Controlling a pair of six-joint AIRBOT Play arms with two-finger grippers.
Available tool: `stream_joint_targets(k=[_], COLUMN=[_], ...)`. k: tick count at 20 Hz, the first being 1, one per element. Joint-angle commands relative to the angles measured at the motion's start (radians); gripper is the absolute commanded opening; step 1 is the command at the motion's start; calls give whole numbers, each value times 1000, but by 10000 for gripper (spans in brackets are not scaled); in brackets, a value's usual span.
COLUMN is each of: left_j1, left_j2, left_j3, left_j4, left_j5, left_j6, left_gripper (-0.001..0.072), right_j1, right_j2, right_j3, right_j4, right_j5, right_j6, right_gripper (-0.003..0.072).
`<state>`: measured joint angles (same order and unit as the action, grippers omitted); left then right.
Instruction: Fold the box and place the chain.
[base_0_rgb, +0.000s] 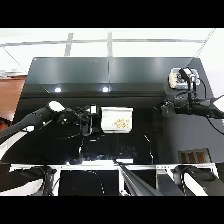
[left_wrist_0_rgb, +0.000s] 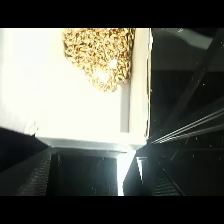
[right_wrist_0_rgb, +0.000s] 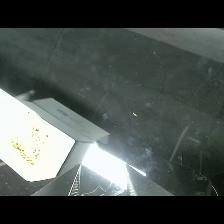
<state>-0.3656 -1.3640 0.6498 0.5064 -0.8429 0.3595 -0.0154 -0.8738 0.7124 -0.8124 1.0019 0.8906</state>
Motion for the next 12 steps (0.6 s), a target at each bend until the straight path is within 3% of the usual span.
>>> stream_joint_targets(k=[1,12], left_j1=[-30,-75], left_j2=[-5,-51], left_j3=[3,59], left_j4=[-7,6], left_j5=[45,125], left_j6=[-23,-82], left_gripper=[710,710], right_j1=[1,1], right_j2=[0,0], right_j3=[0,0], right_j4=[8,11], right_j5=[0,0], right_j6=[0,0], right_gripper=[328,328])
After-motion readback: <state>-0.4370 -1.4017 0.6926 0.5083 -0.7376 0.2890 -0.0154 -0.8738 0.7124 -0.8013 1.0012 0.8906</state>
